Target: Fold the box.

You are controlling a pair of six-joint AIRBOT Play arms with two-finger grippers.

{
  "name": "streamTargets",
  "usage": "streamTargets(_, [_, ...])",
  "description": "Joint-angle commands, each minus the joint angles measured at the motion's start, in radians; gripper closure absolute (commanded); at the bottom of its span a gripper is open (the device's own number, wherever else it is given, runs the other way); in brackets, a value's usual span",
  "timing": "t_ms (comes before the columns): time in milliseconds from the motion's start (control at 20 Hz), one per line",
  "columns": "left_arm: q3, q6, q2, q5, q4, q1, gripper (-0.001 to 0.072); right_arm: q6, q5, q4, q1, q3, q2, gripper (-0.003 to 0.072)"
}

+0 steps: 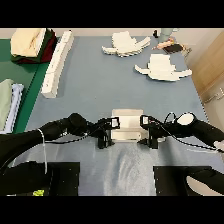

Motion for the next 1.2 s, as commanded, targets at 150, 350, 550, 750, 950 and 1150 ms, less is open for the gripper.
streamTargets(150, [0.004, -0.005, -0.003, -0.005, -0.027, 0.0, 0.019, 0.0, 0.001, 0.0, 0.0, 0.0, 0.0, 0.0168])
streamTargets(350, [0.004, -0.056, -0.003, -0.029, 0.055, 0.0, 0.0189, 0.0, 0.001, 0.0, 0.0, 0.0, 0.0, 0.0169])
streamTargets(550, [0.004, -0.067, -0.002, -0.029, 0.053, 0.0, 0.0189, 0.0, 0.001, 0.0, 0.0, 0.0, 0.0, 0.0169])
streamTargets(750, [0.004, -0.067, -0.002, -0.029, 0.053, 0.0, 0.0189, 0.0, 0.001, 0.0, 0.0, 0.0, 0.0, 0.0169])
streamTargets(950, [0.004, -0.067, -0.002, -0.029, 0.053, 0.0, 0.0189, 0.0, 0.001, 0.0, 0.0, 0.0, 0.0, 0.0169])
streamTargets(1150, [0.004, -0.067, -0.002, -0.029, 0.053, 0.0, 0.0189, 0.0, 0.001, 0.0, 0.0, -0.001, 0.0, 0.014])
